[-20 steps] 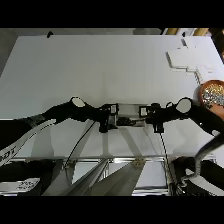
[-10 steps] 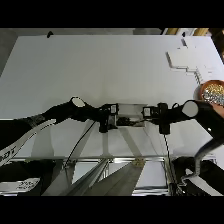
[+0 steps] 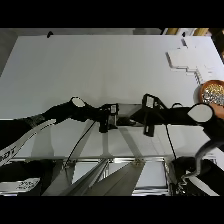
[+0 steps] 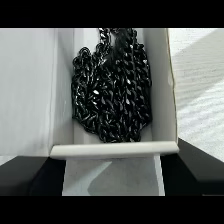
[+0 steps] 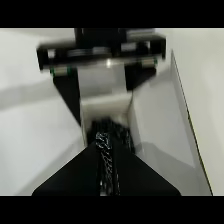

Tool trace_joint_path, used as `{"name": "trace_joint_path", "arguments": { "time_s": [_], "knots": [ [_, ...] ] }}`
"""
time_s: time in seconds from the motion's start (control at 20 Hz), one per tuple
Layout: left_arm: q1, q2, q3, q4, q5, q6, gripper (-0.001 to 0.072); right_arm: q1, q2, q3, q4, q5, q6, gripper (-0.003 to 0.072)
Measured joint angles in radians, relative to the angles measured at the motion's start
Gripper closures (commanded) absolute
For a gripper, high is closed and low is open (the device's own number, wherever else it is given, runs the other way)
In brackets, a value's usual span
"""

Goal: Fold the box and place the chain.

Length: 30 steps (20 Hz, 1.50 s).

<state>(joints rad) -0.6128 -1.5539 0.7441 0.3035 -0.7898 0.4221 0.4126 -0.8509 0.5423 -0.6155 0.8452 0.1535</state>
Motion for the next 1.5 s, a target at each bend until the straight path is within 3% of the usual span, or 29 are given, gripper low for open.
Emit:
{"name": "trace_joint_path", "arguments": {
  "time_s": [0.05,0.2,0.4,0.6,1.0,1.25,1.5],
  "knots": [
    [0.000,0.000,0.000,0.000,0.000,0.000,0.0628,0.035,-0.015,0.000,0.023,-0.044,0.003,0.0663],
    [0.000,0.000,0.000,0.000,0.000,0.000,0.0628,0.106,-0.071,0.000,0.063,-0.171,0.046,0.0511],
    [0.000,0.000,0.000,0.000,0.000,0.000,0.0628,0.132,-0.097,0.001,0.052,-0.217,0.092,0.0504],
    [0.000,0.000,0.000,0.000,0.000,0.000,0.0628,0.067,-0.051,0.031,-0.040,-0.156,0.132,0.0507],
    [0.000,0.000,0.000,0.000,0.000,0.000,0.0628,-0.241,0.041,0.047,-0.254,0.060,0.095,0.0505],
    [0.000,0.000,0.000,0.000,0.000,0.000,0.0628,-0.311,-0.024,0.007,-0.354,0.088,-0.058,0.0503],
    [0.000,0.000,0.000,0.000,0.000,0.000,0.0628,-0.286,-0.130,-0.024,-0.383,0.064,-0.150,0.0530]
  ]
}}
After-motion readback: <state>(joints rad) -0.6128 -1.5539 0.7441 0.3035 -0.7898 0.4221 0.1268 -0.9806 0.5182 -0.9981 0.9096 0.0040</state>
